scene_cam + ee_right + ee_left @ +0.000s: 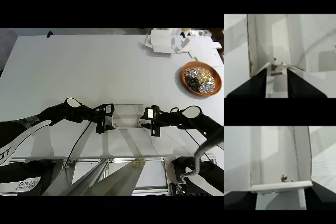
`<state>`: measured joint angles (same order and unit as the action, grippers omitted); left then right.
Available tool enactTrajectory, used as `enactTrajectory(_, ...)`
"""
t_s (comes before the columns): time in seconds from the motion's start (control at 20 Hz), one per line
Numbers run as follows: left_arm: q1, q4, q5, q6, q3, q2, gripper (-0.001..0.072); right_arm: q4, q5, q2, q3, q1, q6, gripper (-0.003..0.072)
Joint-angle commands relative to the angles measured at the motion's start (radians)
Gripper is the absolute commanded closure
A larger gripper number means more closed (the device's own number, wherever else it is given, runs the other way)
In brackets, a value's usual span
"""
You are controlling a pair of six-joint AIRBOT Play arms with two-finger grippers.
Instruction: Fold the box and place the chain.
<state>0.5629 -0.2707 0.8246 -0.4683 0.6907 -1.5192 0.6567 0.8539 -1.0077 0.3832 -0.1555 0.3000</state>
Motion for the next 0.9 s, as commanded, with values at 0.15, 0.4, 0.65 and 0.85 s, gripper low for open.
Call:
enactTrajectory(0.15, 0.0, -0.007, 0.002, -0.002, 0.001, 0.0, 0.0636, 0.159, 0.076, 0.159, 0.003, 0.084, -0.393, 0.0668)
enactTrajectory(0.4, 0.0, -0.007, 0.002, -0.002, 0.001, 0.0, 0.0636, 0.175, 0.168, 0.187, 0.124, 0.172, -0.754, 0.0669)
enactTrajectory(0.65, 0.0, -0.007, 0.002, -0.002, 0.0, 0.0, 0.0636, 0.263, 0.149, 0.174, 0.209, 0.298, -1.062, 0.0669)
enactTrajectory(0.85, 0.0, -0.007, 0.002, -0.002, 0.001, 0.0, 0.0636, 0.428, 0.111, 0.103, 0.209, 0.356, -1.359, 0.0669)
